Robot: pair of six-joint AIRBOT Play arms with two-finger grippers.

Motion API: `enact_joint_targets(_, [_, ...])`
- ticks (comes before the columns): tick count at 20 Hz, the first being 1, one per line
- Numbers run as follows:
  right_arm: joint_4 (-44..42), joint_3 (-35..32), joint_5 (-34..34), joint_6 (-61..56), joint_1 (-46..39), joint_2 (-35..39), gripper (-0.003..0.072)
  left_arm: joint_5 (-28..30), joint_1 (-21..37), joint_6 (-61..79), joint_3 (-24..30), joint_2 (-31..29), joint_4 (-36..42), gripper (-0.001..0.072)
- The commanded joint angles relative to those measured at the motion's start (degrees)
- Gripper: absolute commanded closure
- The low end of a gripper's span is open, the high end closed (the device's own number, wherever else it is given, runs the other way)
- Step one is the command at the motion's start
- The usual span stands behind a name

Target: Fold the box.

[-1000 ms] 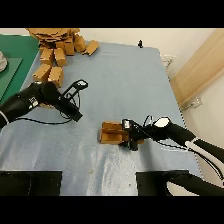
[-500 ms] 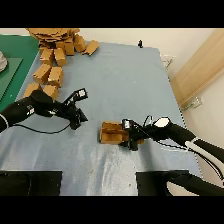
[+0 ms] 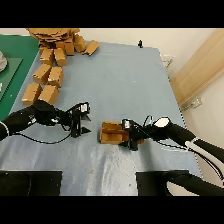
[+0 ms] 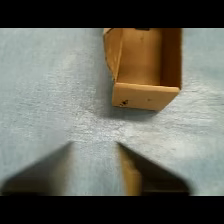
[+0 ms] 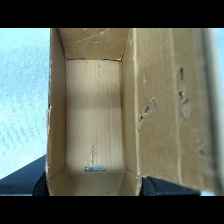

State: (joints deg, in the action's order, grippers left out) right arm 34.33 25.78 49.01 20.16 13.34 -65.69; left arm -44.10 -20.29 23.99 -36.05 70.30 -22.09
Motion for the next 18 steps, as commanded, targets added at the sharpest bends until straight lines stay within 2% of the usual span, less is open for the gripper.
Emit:
enact_joint_targets(1, [0.0, -0.02, 0.0, 0.0, -0.02, 0.04, 0.0144, 4.07, -2.8, 1.75, 0.26, 0.59, 1.75, 0.0011])
enact_joint_targets(7, [0.0, -0.02, 0.0, 0.0, -0.02, 0.04, 0.0144, 4.09, -10.43, -0.22, 0.28, 2.45, 1.64, 0.001])
enact_joint_targets(18, [0.0, -0.02, 0.0, 0.0, -0.02, 0.04, 0.0144, 4.96, -14.51, -2.6, 0.26, 3.8, 1.55, 0.001])
